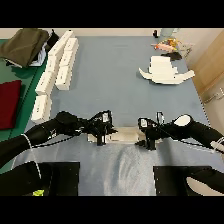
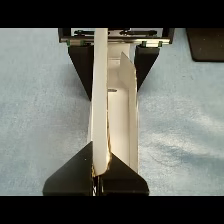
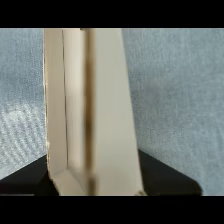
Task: Fold the box.
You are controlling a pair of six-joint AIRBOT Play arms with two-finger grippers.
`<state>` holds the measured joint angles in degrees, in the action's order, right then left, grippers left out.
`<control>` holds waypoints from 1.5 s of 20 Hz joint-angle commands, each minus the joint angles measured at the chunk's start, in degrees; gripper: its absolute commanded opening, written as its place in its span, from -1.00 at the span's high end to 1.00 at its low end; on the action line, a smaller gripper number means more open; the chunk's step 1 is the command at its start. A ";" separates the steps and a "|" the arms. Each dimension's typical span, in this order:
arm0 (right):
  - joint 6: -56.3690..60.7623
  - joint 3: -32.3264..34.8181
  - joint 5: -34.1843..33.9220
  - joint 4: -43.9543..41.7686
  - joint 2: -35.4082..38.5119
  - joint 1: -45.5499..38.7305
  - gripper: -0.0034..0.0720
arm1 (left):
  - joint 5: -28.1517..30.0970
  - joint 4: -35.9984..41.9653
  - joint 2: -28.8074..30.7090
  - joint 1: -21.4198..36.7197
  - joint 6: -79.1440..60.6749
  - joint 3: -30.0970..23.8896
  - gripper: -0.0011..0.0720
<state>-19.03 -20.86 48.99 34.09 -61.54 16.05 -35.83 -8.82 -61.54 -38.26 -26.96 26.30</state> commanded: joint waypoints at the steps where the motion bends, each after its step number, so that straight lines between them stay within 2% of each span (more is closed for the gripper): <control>1: 0.02 -0.02 0.00 0.00 -0.04 0.02 -0.47 | -1.05 0.09 -0.02 0.02 0.02 0.07 0.93; 2: 0.02 -0.02 0.00 -0.02 -0.04 0.02 -0.47 | -1.03 0.09 0.00 0.02 0.02 0.07 0.92; 3: 0.02 -0.02 0.00 0.00 -0.04 0.02 -0.47 | -0.90 0.09 0.00 0.04 0.02 0.07 0.63; 4: 0.02 -0.02 0.00 0.00 -0.04 0.02 -0.47 | 0.11 0.09 0.00 0.04 0.59 0.07 -0.23; 5: 0.02 -0.02 0.00 0.00 -0.04 0.02 -0.47 | 1.40 0.09 0.04 0.07 3.08 0.07 -0.52; 8: 0.02 -0.02 0.00 -0.02 -0.04 0.02 -0.47 | 5.31 -0.76 1.09 0.15 10.32 0.04 -0.53; 9: 0.02 -0.02 0.00 0.00 -0.04 0.02 -0.47 | 5.90 -3.23 2.38 0.15 14.71 0.04 -0.53; 11: 0.02 -0.02 0.00 -0.02 -0.04 0.02 -0.47 | 5.35 -15.06 6.01 0.15 28.72 0.04 -0.53; 13: 0.02 -0.02 0.00 -0.02 -0.04 0.02 -0.47 | 1.33 -33.59 10.82 0.55 50.71 0.07 -0.53; 15: 0.02 -0.02 0.00 0.00 -0.04 0.02 -0.47 | -6.51 -48.57 16.04 2.10 72.28 0.07 -0.52; 16: 0.02 -0.02 0.00 0.00 -0.04 0.02 -0.47 | -10.95 -52.13 18.56 2.86 81.29 0.07 -0.38; 17: 0.02 -0.02 0.00 0.00 -0.04 0.02 -0.47 | -15.50 -52.63 21.03 3.48 89.09 0.09 0.29; 18: 0.02 -0.02 0.00 -0.02 -0.04 0.02 -0.47 | -18.99 -51.47 22.93 3.48 94.40 0.20 0.92; 20: 0.02 -0.02 0.00 0.00 -0.04 0.02 -0.47 | -20.17 -42.27 24.83 2.12 102.01 0.17 0.93; 22: 0.02 -0.02 0.00 0.00 -0.04 0.02 -0.47 | -15.13 -30.82 23.67 -0.52 103.45 0.17 0.93; 24: 0.02 -0.02 0.00 0.00 -0.04 0.02 -0.47 | -8.33 -23.30 19.65 -2.75 103.47 0.61 0.93; 27: 0.02 -0.02 0.00 0.00 -0.04 0.02 -0.47 | -1.90 -17.68 10.43 -3.54 103.32 4.57 0.93; 30: 0.02 -0.02 0.00 0.00 -0.04 0.02 -0.47 | -0.04 -16.41 2.45 -3.43 103.30 10.47 0.93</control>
<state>-19.00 -20.86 48.99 34.09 -61.56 16.08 -39.46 -29.21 -52.69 -41.28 75.05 32.64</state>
